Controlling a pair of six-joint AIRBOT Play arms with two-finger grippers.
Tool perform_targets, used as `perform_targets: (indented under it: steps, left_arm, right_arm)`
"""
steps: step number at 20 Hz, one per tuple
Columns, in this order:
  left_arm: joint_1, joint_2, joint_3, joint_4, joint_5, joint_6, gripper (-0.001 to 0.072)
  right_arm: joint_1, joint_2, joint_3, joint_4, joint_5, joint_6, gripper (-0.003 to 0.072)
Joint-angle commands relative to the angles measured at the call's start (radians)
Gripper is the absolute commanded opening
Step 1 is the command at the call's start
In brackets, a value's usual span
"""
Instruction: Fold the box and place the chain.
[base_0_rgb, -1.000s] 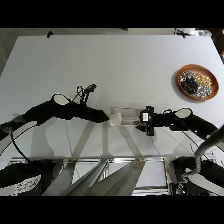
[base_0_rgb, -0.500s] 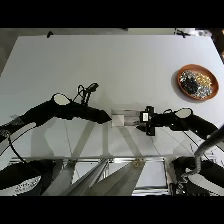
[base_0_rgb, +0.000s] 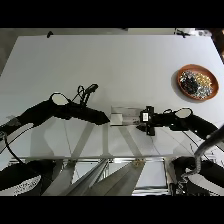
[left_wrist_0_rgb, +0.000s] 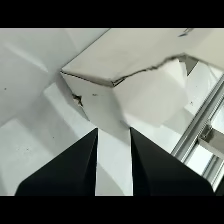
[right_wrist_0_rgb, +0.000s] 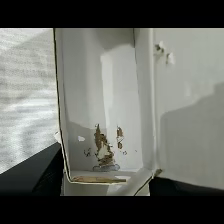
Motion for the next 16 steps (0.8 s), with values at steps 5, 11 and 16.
perform_targets:
  steps: [5, 11, 16]
  left_arm:
    - [-0.011, 0.04, 0.001, -0.001, 0.014, -0.014, 0.0344]
    - [-0.04, 0.04, 0.001, 0.092, 0.068, -0.108, 0.0353]
    - [-0.095, 0.04, 0.033, 0.152, 0.117, -0.199, 0.0439]
  right_arm:
    - [0.0, 0.0, 0.0, -0.002, 0.002, -0.001, 0.0411]
    - [0.0, 0.0, 0.0, -0.002, 0.002, -0.001, 0.0411]
    - [0.0, 0.0, 0.0, -0.002, 0.002, -0.001, 0.0411]
